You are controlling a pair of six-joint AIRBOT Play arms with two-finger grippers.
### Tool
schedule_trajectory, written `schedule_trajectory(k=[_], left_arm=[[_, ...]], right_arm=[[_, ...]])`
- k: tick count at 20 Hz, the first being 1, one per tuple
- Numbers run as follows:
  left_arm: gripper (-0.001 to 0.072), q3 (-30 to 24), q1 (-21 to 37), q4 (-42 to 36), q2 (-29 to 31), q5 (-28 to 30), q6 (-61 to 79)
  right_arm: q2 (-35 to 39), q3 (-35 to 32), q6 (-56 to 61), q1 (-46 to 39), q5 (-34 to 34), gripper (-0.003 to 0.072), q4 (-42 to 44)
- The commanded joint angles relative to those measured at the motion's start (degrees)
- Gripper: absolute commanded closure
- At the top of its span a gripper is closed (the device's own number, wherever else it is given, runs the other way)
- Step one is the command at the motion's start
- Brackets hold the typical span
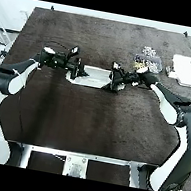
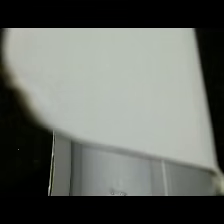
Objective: Fold the box and place the chain.
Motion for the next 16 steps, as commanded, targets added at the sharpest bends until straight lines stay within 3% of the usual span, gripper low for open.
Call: schedule_trajectory(k=[1, 7, 13, 14, 15, 16], left_arm=[[0.051, 0.04, 0.11, -0.96, 0.04, -0.48, -0.66], [0.051, 0.17, 3.19, -0.96, 0.15, -4.35, -2.32], [0.0511, 2.14, 10.64, -5.84, 0.15, -17.44, -3.17], [0.0552, 3.54, 11.08, -5.84, 0.15, -19.37, -3.65], [0.0681, 5.07, 11.34, -5.77, 0.15, -21.24, -3.98], [0.069, 6.75, 11.34, -5.79, 0.15, -23.19, -4.61]], right_arm=[[-0.02, 0.02, -0.02, 0.02, 0.11, 0.0164, -0.02], [-0.02, 0.02, -0.04, 0.02, 0.11, 0.0164, -0.02], [-0.02, 0.02, -0.04, 0.02, 0.11, 0.0164, -0.02], [-0.02, 0.02, -0.02, 0.02, 0.11, 0.0164, -0.02], [-0.02, 0.02, -0.02, 0.02, 0.11, 0.0164, -0.02], [-0.02, 0.02, -0.04, 0.02, 0.11, 0.0164, -0.02]])
